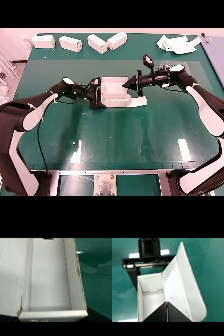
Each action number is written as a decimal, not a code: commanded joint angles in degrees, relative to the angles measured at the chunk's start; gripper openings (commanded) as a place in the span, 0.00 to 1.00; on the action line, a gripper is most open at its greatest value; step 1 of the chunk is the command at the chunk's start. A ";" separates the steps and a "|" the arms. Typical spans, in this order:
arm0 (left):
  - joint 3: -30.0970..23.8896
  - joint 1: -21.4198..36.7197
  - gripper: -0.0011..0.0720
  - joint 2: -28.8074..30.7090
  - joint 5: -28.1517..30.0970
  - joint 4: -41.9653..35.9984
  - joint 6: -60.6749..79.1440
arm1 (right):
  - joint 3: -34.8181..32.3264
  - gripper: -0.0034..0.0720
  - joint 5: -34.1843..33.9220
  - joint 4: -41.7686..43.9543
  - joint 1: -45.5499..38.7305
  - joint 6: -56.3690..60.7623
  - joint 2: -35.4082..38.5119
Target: Fold the box and place the chain.
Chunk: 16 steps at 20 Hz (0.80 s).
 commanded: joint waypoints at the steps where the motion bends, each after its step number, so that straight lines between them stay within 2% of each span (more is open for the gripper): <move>1: -0.02 0.00 0.82 0.02 0.00 0.02 0.00 | 1.99 0.06 -3.06 -2.54 1.25 0.59 -1.77; 8: -0.02 0.00 0.82 0.02 -0.02 0.04 0.00 | 6.86 0.06 -3.10 -4.90 1.16 1.49 -7.19; 16: -0.02 0.00 0.81 0.02 -0.02 0.02 0.00 | 7.28 0.06 -3.10 -8.35 0.83 1.64 -9.46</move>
